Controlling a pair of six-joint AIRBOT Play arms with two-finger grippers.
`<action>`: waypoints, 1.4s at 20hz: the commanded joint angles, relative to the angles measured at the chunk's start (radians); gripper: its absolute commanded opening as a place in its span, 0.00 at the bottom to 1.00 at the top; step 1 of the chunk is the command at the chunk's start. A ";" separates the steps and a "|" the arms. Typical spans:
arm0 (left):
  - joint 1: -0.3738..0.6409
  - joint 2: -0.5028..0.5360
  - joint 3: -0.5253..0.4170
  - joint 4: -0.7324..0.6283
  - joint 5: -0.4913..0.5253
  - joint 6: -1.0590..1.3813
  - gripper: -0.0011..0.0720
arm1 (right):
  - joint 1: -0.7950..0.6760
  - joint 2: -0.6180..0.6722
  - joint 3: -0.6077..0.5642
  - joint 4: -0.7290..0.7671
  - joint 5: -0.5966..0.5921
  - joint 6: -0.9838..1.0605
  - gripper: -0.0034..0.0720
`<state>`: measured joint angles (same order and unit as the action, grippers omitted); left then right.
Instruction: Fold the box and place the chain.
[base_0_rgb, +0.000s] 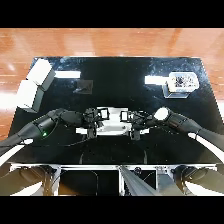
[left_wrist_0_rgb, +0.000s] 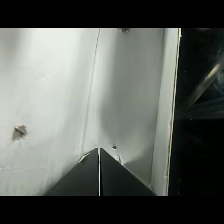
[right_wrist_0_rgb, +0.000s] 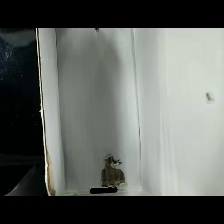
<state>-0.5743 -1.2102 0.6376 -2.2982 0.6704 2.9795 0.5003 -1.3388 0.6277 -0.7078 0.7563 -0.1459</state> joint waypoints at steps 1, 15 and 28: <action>0.000 0.005 0.016 -0.019 0.005 -0.003 0.04 | 0.001 0.000 0.000 0.000 0.003 0.000 0.68; 0.074 0.200 0.109 -0.008 0.247 -0.143 0.03 | 0.001 0.000 0.000 0.000 0.004 0.000 0.68; 0.726 0.124 0.043 0.099 0.530 -0.896 0.03 | 0.001 0.000 0.000 0.000 0.007 0.000 0.68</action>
<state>0.0490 -1.0355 0.7017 -2.2089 1.1564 2.2185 0.5003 -1.3388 0.6277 -0.7078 0.7601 -0.1459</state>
